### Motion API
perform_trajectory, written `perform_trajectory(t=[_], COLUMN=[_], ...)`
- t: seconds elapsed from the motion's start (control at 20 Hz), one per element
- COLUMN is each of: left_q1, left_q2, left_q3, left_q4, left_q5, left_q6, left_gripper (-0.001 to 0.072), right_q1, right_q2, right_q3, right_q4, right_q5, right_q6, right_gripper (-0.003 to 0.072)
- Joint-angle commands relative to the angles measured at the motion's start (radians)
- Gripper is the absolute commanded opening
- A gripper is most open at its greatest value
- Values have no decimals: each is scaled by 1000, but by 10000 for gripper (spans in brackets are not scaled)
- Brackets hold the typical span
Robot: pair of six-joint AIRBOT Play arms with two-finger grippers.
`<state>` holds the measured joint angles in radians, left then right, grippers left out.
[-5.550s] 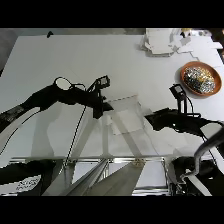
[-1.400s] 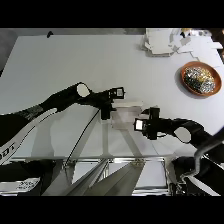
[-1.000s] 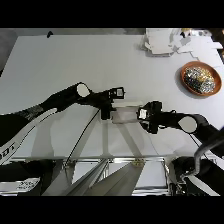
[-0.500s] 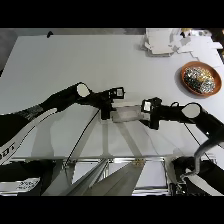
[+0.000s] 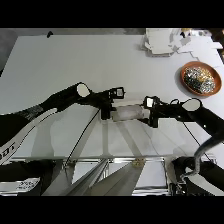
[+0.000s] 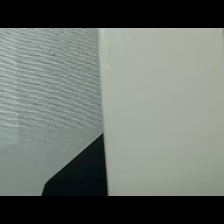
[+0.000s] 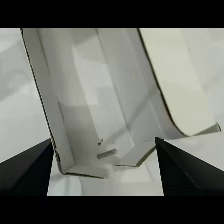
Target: Fold the box and place the chain.
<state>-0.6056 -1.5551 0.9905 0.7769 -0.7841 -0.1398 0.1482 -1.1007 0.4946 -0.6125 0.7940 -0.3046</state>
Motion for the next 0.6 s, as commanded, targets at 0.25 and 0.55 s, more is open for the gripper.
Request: perform_trajectory(t=[0.25,0.55], left_q1=[-1,0], left_q2=[0,0], left_q3=[1,1], left_q4=[2,2], left_q5=[-2,-2], left_q6=[1,1], left_gripper=[10,10], right_q1=[-68,-68], right_q2=[-20,-95], right_q3=[13,24], right_q4=[19,55], right_q5=[33,34], right_q6=[-55,-151], right_gripper=[689,689])
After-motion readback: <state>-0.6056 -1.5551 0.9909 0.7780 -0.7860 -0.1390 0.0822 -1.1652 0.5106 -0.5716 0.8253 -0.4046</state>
